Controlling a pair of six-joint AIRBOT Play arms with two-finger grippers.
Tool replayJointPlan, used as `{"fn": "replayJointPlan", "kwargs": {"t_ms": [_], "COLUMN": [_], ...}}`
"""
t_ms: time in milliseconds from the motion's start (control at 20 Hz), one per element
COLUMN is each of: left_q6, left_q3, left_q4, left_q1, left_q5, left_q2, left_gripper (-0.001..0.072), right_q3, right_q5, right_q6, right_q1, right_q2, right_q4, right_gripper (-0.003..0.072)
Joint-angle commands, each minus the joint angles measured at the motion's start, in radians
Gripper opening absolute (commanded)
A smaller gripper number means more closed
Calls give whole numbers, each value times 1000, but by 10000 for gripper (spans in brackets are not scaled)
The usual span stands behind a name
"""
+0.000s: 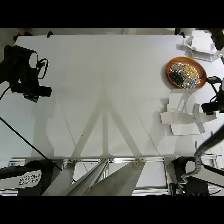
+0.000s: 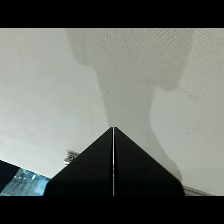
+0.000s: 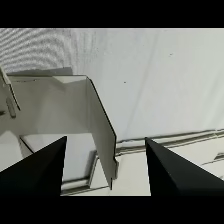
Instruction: Fold the box and place the chain.
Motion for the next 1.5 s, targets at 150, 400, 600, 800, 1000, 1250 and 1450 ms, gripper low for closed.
{"fn": "replayJointPlan", "kwargs": {"t_ms": [150, 400, 600, 800, 1000, 1250, 1450], "left_q6": [0, 0, 0, 0, 0, 0, 0], "left_q3": [0, 0, 0, 0, 0, 0, 0], "left_q4": [0, 0, 0, 0, 0, 0, 0], "left_q1": [0, 0, 0, 0, 0, 0, 0], "left_q5": [0, 0, 0, 0, 0, 0, 0], "left_q2": [1, 1, 1, 1, 1, 1, 1], "left_gripper": [8, 8, 8, 8, 8, 8, 8], "right_q3": [1, 1, 0, -36, -140, -292, -371], "right_q5": [-3, 92, 105, -14, -127, -240, -375], "right_q6": [22, -18, -61, -68, -62, 21, 150], "right_q1": [-2, 65, 227, 359, 437, 526, 642], "right_q2": [-91, -76, 3, 145, 293, 386, 385], "right_q4": [-4, 104, 325, 634, 805, 840, 834], "right_gripper": [181, 5, 4, 4, 4, 5, 5]}}
